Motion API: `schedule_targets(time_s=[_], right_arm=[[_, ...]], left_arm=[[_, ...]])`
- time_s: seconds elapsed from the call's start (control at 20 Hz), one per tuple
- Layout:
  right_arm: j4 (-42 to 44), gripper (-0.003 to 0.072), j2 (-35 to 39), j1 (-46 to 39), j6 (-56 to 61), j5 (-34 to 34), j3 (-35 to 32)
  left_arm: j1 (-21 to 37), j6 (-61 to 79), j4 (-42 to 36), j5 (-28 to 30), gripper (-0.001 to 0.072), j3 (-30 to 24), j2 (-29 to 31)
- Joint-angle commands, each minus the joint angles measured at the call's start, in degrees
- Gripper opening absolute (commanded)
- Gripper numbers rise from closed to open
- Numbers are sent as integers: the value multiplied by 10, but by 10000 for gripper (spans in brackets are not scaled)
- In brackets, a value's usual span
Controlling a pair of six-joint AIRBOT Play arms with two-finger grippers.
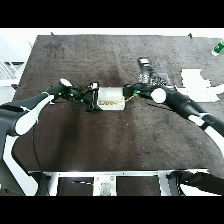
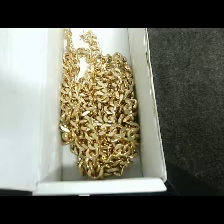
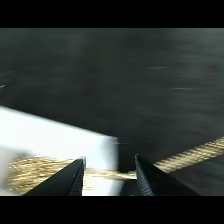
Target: Fold the box and place the chain.
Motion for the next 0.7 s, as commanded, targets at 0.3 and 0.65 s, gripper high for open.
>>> schedule_targets(time_s=[0.3,0.65], right_arm=[[60,414,-75,-124,15,-98,-40],[87,401,-197,-100,15,-99,42]], left_arm=[[0,0,0,0,617,0,0],[0,0,0,0,616,0,0]])
